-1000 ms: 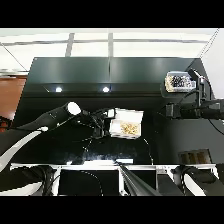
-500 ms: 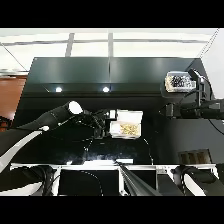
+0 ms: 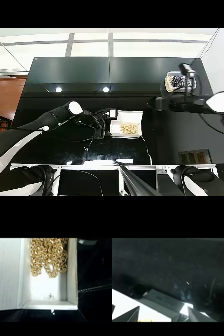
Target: Fold the box and place the chain.
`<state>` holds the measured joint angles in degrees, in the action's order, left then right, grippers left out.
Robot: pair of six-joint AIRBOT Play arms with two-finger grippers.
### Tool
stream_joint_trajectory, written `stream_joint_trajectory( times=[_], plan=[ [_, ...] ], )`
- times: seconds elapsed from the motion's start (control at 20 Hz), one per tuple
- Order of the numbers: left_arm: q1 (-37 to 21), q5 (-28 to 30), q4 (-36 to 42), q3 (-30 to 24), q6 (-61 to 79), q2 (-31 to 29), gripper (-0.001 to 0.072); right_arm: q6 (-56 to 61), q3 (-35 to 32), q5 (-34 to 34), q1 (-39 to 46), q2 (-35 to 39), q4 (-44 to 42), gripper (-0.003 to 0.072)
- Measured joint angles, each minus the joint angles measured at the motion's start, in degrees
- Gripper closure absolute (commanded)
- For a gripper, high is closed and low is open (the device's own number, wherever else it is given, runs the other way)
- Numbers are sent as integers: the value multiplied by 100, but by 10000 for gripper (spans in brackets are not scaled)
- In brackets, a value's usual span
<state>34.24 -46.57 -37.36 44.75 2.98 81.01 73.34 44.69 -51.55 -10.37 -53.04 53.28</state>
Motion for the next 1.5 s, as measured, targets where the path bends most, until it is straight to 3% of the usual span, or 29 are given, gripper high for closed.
stream_joint_trajectory(
  times=[0.25, 0.65, 0.95, 1.5],
  plan=[
    [0, -2, -9, 0, -17, 0, 215, -1825, 33, 321, -516, -750, -376, -34],
    [2, -4, -11, 0, -20, 0, 215, -4218, 428, -1191, -645, -796, -374, -34],
    [2, -13, -11, 0, -20, 0, 215, -4909, 173, -1445, -817, -737, -584, -34],
    [2, -22, -11, 0, -17, 0, 214, -5401, -122, -966, -953, -726, -721, -34]
  ],
)
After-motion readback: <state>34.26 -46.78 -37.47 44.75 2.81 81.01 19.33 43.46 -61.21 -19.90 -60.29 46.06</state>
